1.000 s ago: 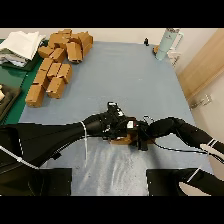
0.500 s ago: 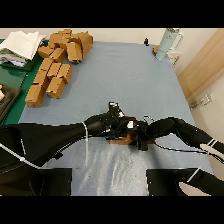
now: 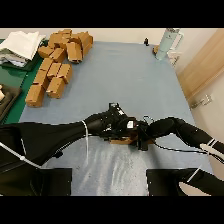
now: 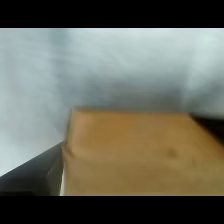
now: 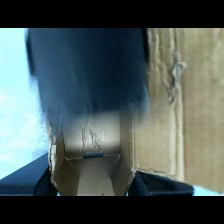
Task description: Fold the box.
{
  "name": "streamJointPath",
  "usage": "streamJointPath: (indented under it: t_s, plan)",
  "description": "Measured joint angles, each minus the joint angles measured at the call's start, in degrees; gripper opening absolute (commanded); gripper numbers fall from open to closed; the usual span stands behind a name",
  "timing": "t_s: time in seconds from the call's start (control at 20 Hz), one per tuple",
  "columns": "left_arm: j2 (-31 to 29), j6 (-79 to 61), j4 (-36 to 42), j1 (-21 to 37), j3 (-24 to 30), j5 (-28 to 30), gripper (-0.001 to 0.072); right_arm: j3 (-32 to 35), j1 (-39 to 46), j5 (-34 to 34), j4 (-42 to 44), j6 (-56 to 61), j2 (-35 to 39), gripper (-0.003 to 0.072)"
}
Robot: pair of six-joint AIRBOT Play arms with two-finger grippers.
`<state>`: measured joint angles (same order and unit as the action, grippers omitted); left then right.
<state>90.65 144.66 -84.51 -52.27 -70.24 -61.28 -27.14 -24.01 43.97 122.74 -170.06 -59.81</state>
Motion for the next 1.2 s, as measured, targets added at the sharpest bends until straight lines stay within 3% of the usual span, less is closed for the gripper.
streamJointPath:
  t_s: [0.3,0.75,1.2]
  plan:
    - [-0.37,-5.75,6.86,4.74,-2.32,-3.15,0.0553,0.00,0.00,0.02,0.02,0.02,0.00,0.0445]
    - [-0.37,-15.47,13.40,12.24,-7.58,-14.01,0.0553,0.00,0.00,0.04,0.02,0.02,0.00,0.0446]
    - [-0.37,-32.28,26.34,25.03,-10.97,-20.83,0.0552,-0.02,0.00,0.04,0.02,0.04,0.00,0.0446]
